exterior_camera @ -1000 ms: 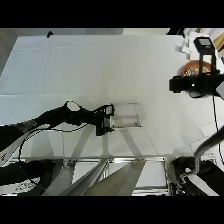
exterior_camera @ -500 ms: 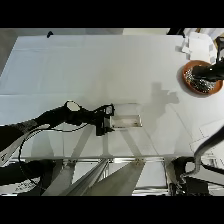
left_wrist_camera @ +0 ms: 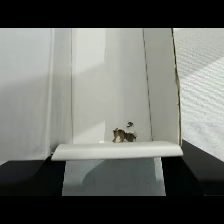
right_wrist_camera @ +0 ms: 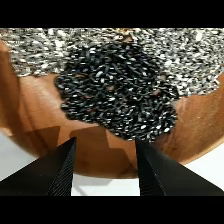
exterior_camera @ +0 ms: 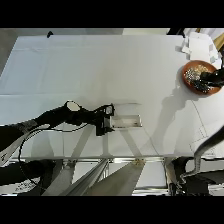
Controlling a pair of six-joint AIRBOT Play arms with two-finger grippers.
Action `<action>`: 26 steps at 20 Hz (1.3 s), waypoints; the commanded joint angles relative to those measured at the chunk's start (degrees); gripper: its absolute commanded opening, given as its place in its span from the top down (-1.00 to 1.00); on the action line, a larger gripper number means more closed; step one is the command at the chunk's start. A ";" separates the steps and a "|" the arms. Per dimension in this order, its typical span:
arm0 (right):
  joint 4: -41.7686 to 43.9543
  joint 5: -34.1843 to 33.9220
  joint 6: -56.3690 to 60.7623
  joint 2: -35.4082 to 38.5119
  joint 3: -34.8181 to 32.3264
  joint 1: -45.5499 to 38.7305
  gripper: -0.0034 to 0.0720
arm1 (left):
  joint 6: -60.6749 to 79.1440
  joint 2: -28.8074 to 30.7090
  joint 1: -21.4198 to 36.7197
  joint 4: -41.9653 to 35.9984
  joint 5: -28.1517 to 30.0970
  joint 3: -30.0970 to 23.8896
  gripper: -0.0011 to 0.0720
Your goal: Fold the box and place the chain.
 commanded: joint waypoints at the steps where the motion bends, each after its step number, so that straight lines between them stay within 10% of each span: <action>1: 0.02 -0.57 -2.43 -2.45 0.28 -1.11 -0.12 | 0.02 0.04 0.02 0.02 0.02 -0.02 -0.10; 16: 0.04 -6.14 -2.38 -6.56 0.28 -1.11 0.04 | 0.02 0.04 0.02 0.00 0.02 -0.02 -0.10; 18: 0.09 -5.88 -2.64 -6.56 0.28 -1.11 0.85 | 0.02 0.04 0.02 0.00 0.00 -0.02 -0.10; 26: 0.02 -5.77 -3.04 -3.61 0.31 -1.11 0.86 | 0.02 0.04 0.02 0.00 0.02 -0.02 -0.10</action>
